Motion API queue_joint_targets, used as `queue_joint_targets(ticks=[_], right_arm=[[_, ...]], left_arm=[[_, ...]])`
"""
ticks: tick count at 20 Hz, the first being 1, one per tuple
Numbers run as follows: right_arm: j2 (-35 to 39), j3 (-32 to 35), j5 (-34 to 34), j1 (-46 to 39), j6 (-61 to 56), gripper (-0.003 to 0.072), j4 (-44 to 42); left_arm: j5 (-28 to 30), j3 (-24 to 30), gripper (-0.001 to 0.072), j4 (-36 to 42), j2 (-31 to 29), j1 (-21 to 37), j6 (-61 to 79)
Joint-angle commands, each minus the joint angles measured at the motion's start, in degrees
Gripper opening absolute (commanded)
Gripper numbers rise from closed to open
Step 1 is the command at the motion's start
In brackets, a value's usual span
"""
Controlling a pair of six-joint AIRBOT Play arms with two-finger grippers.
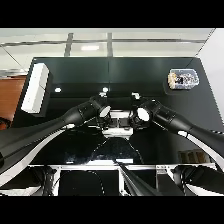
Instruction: Fold the box and place the chain.
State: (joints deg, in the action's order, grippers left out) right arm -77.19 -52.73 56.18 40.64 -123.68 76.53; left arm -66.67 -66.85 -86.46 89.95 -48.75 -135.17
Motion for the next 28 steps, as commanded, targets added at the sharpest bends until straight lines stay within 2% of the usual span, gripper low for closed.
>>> queue_joint_targets(ticks=[1, 7, 9, 10, 11, 13, 18, 19, 20, 21, 22, 23, 26, 27, 28], right_arm=[[0.0, 0.0, 2.2, 0.2, -0.2, 0.0377, 0.9], [-1.6, 0.0, 4.1, 0.2, -3.0, 0.0375, 3.6], [-1.7, 0.0, 3.9, 0.2, -3.0, 0.0297, 3.7], [-1.7, 0.0, 4.0, 0.2, -3.0, 0.0293, 3.7], [-1.7, 0.0, 4.0, 0.2, -3.0, 0.0173, 3.7], [-1.7, 0.0, 3.8, 0.2, -3.0, 0.0015, 3.3], [-1.6, -0.1, 3.7, 0.1, -3.0, 0.0023, 2.4], [-1.6, -0.1, 3.7, 0.1, -3.0, 0.019, 2.4], [-1.6, -0.1, 3.8, 0.1, -3.0, 0.0287, 2.4], [-1.5, -0.1, 4.1, 0.1, -3.0, 0.0286, 2.4], [-1.5, -0.1, 4.2, 0.1, -2.7, 0.0122, 2.4], [-1.5, -0.1, 4.0, 0.1, -2.5, 0.0013, 2.4], [-1.5, -0.1, 3.6, 0.0, -1.9, 0.0016, 2.4], [-1.5, -0.1, 3.8, -0.1, -1.9, 0.0055, 2.5], [-1.2, -0.1, 4.2, -0.6, -1.9, 0.0304, 2.5]], left_arm=[[0.2, -0.1, 0.0024, 0.2, 0.0, 0.0, -0.1], [0.2, -0.1, 0.0024, 0.2, 0.0, 0.0, -0.1], [0.2, -0.1, 0.0024, 0.2, 0.0, 0.0, -0.1], [0.2, -0.1, 0.0024, 0.2, 0.0, 0.0, -0.1], [0.2, -0.1, 0.0024, 0.2, 0.0, 0.0, -0.1], [0.2, -0.1, 0.0024, 0.2, 0.0, 0.0, -0.1], [0.2, -0.1, 0.0024, 0.2, 0.0, 0.0, -0.1], [0.2, -0.1, 0.0024, 0.2, 0.0, 0.0, -0.1], [0.2, -0.1, 0.0025, 0.2, 0.0, 0.0, -0.1], [0.2, -0.1, 0.0024, 0.2, 0.0, 0.0, -0.1], [0.2, -0.1, 0.0024, 0.2, 0.0, 0.0, -0.1], [0.2, -0.1, 0.0024, 0.2, 0.0, 0.0, -0.1], [0.2, -0.1, 0.0024, 0.2, 0.0, 0.0, -0.1], [0.2, -0.1, 0.0024, 0.2, 0.0, 0.0, -0.1], [0.2, -0.1, 0.0024, 0.2, 0.0, 0.0, -0.1]])
